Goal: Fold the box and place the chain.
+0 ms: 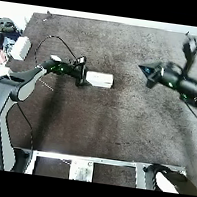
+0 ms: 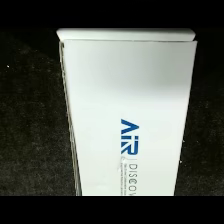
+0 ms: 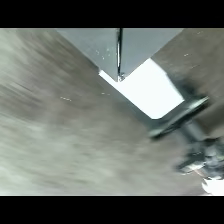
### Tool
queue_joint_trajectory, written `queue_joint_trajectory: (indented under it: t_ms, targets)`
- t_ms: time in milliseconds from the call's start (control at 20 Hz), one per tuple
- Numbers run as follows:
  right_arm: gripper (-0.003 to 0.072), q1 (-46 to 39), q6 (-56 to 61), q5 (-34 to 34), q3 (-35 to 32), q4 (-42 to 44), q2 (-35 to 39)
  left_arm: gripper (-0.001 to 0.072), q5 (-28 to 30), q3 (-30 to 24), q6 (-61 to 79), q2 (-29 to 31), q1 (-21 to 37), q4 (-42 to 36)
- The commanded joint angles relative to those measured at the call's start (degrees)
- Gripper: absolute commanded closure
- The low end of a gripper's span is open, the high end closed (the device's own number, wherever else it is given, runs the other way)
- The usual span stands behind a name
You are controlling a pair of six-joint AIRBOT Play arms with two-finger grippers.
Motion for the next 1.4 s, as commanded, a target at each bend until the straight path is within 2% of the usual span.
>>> queue_joint_trajectory:
  t_ms: [0,250,450,500,550,750,850,1000,1100,1250,1350]
  targets:
    - [0.0675,-4.6,0.8,-11.0,-15.8,-0.6,13.4,0.0536,0.0,0.0,0.0,0.0,0.1,0.0]
    - [0.0675,-6.4,0.4,-18.5,-28.8,-0.6,25.5,0.0535,-0.1,0.0,0.0,0.0,0.1,-2.8]
    - [0.0674,-6.4,0.5,-20.9,-30.9,-0.7,27.6,0.0536,-0.6,0.0,0.0,0.0,0.1,-2.8]
    - [0.0674,-6.4,0.5,-20.9,-30.9,-0.7,27.6,0.0551,-0.9,0.0,0.0,0.0,0.1,-3.0]
    - [0.0674,-6.4,0.5,-20.9,-30.9,-1.0,27.6,0.0700,-1.2,0.0,-0.5,0.0,0.1,-3.5]
    - [0.0674,-6.4,0.5,-20.9,-30.9,-1.2,27.6,0.0700,2.6,0.1,-3.7,3.3,1.6,-9.5]
    - [0.0674,-6.4,0.5,-20.9,-30.9,-1.2,27.6,0.0701,9.5,0.0,-7.9,7.5,3.0,-10.5]
    - [0.0674,-6.4,0.5,-20.9,-30.9,-1.2,27.6,0.0705,23.8,0.0,-20.3,14.8,5.4,-8.5]
    - [0.0674,-6.4,0.5,-20.9,-30.9,-1.2,27.6,0.0705,37.4,-1.4,-29.5,19.4,6.8,-3.9]
    - [0.0674,-6.4,0.5,-21.0,-30.9,-1.2,27.6,0.0704,57.5,-7.8,-39.5,24.8,9.1,2.1]
    - [0.0674,-6.4,0.5,-22.1,-30.9,-1.2,27.6,0.0705,61.5,-12.7,-40.5,26.3,11.3,2.0]
